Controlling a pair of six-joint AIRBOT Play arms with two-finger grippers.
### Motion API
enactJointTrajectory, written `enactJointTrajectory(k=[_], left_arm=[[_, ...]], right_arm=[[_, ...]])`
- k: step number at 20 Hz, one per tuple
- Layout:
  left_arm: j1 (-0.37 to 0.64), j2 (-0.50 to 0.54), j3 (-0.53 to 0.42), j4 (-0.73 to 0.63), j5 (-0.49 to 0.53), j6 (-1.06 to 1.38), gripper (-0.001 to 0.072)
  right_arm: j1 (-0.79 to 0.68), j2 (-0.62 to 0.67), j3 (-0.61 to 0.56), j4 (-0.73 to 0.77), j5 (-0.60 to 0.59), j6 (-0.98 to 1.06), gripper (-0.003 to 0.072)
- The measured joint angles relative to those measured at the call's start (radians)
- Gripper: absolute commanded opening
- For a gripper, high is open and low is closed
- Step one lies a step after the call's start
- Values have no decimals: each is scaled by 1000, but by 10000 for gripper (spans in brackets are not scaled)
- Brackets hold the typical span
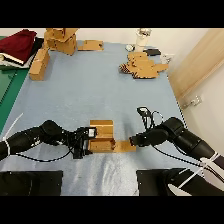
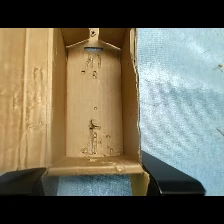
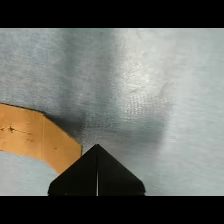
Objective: Fold the box.
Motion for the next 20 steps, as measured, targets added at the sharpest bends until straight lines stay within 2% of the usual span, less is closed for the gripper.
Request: enactJointTrajectory(k=[7, 13, 18, 19, 20], left_arm=[[0, 0, 0, 0, 0, 0, 332], [0, 0, 0, 0, 0, 0, 332], [0, 0, 0, 0, 0, 0, 332], [0, 0, 0, 0, 0, 0, 332], [0, 0, 0, 0, 0, 0, 332]], right_arm=[[19, -6, -38, 192, 77, -77, 4], [54, -6, -52, 256, 103, -105, 4], [59, 26, -48, 372, 123, -198, 9], [59, 34, -40, 389, 127, -212, 70], [60, 41, -30, 400, 130, -225, 170]])
